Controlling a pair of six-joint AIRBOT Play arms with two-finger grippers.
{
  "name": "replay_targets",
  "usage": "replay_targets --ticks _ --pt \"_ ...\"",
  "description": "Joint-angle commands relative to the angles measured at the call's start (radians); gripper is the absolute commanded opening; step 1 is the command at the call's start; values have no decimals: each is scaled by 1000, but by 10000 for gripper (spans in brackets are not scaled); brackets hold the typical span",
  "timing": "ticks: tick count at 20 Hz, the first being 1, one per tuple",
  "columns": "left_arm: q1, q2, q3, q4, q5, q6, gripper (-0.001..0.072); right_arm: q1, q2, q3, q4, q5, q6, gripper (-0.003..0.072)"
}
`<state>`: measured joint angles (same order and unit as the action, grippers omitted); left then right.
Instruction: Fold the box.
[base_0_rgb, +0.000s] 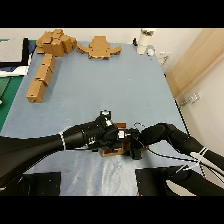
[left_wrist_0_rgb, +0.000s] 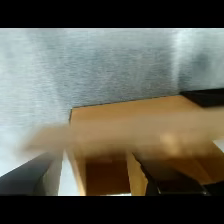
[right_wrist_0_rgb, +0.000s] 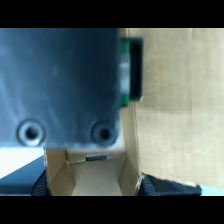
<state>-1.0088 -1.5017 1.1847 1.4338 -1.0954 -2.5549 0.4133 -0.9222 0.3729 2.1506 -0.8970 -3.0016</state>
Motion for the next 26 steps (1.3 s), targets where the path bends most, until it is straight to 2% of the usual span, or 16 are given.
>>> replay_targets --ticks 1,4,7,13,17,20,21,22,23,26 --pt "33 5 17 -33 -84 2 559 0 1 0 0 -2 1 557" --pt "94 7 48 -148 -153 99 559 0 1 0 0 -1 1 557" --pt "172 8 73 -285 -174 192 559 0 1 0 0 -1 1 557" --pt "311 7 74 -354 -272 245 559 0 1 0 0 -2 1 556" --pt "419 7 75 -536 -283 466 559 0 1 0 0 -1 1 557" --pt "523 7 75 -545 -370 679 555 0 1 0 0 -2 1 556" --pt "556 7 75 -520 -404 762 388 0 1 0 0 -2 1 557" --pt "587 7 75 -491 -437 886 133 0 1 0 0 -1 1 556" --pt "614 7 75 -461 -456 1045 14 0 1 0 0 -1 1 557" --pt "640 8 74 -376 -413 1367 12 0 1 0 0 -2 1 557"
